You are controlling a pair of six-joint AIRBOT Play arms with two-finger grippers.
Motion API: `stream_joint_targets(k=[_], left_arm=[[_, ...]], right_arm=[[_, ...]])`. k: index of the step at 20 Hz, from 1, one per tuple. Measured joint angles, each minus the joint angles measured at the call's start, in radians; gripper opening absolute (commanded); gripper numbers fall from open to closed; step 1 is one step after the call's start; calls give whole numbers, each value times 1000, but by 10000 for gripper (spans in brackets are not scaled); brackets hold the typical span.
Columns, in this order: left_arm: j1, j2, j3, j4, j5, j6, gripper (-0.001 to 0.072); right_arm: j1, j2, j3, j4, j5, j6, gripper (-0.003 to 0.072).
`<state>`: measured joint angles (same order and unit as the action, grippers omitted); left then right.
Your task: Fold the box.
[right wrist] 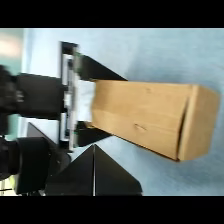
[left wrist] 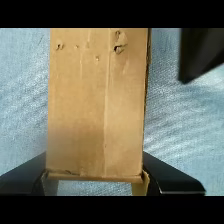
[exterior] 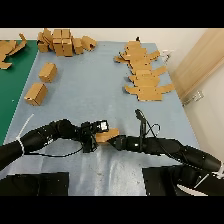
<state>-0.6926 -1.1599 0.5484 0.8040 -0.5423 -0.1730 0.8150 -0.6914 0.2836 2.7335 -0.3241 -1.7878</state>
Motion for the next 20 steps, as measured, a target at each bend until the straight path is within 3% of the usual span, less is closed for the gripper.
stream_joint_targets(k=[4,11,20], left_arm=[[0,0,0,0,0,0,511],[0,0,0,0,1,0,510],[0,0,0,-5,43,0,511]], right_arm=[[-105,88,9,-192,-21,119,4],[-364,99,12,-537,-16,289,6],[-435,27,12,-632,8,314,6]])
